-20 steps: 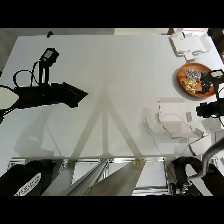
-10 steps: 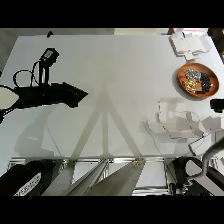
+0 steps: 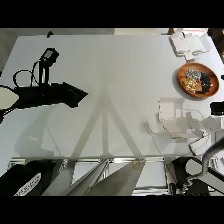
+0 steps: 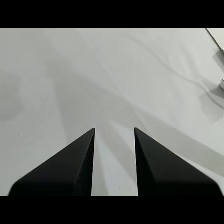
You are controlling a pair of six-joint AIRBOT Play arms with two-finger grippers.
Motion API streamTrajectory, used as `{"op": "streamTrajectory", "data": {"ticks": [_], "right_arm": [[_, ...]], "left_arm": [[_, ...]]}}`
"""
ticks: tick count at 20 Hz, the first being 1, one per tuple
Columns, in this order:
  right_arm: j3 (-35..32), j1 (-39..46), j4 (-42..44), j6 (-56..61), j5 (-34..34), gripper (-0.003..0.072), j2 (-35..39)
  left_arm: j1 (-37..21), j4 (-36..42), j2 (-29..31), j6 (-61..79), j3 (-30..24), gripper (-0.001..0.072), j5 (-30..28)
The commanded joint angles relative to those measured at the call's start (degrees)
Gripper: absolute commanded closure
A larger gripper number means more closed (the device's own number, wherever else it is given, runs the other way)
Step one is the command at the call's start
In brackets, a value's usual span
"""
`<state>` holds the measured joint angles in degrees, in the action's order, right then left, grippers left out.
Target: Fold the box and place the chain.
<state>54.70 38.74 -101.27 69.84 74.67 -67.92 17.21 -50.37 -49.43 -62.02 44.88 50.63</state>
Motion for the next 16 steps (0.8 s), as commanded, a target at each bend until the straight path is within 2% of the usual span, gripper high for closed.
{"op": "streamTrajectory", "data": {"ticks": [1,7,12,16], "right_arm": [[0.1,0.2,1.1,-1.4,-0.7,0.0239,-0.7],[0.1,0.2,1.1,-1.2,2.7,0.0274,-1.1],[0.1,0.2,1.0,-1.2,7.0,0.0271,-6.1],[0.1,0.2,1.0,-2.1,6.5,0.0274,-6.9]], "left_arm": [[0.0,0.0,0.0,0.0,0.0,0.0430,0.0],[0.0,0.0,0.0,0.0,0.0,0.0430,0.0],[0.0,0.0,0.0,0.0,0.0,0.0430,0.0],[0.0,0.0,0.0,0.0,0.0,0.0430,0.0]]}}
